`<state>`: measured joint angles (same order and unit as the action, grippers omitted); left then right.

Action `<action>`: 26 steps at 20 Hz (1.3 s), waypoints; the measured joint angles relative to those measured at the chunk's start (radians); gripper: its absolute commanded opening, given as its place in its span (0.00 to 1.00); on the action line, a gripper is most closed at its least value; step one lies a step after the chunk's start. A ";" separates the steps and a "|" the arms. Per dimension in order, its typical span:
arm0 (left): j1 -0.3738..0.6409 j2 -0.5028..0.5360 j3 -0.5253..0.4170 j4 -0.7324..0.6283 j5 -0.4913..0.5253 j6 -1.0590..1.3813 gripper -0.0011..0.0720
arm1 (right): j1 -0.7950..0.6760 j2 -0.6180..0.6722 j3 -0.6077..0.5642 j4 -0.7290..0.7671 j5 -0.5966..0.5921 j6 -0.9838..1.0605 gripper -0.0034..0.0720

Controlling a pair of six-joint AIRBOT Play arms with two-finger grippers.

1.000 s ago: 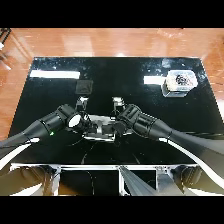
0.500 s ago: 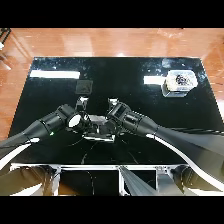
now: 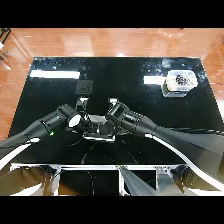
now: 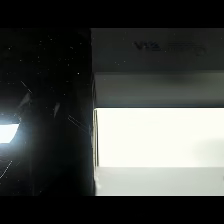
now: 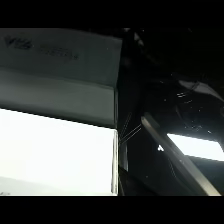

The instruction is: Fold the box and place the chain.

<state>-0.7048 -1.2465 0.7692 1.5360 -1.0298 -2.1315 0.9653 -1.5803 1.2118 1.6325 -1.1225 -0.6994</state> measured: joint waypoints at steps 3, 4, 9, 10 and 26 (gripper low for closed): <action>0.000 0.000 0.000 0.000 0.000 0.000 0.05 | 0.000 -0.004 0.000 -0.006 0.003 0.001 0.30; 0.000 0.000 0.000 0.000 0.000 0.000 0.05 | 0.000 -0.006 0.000 -0.007 0.004 0.001 0.30; 0.000 0.000 0.000 0.000 -0.001 0.000 0.05 | 0.000 -0.013 0.000 -0.010 0.009 0.001 0.30; 0.000 0.000 0.000 0.000 -0.001 0.000 0.05 | 0.000 -0.014 0.000 -0.010 0.012 0.001 0.29; 0.000 0.000 0.000 0.003 0.001 0.008 0.05 | 0.000 -0.011 0.000 0.016 0.005 -0.015 0.63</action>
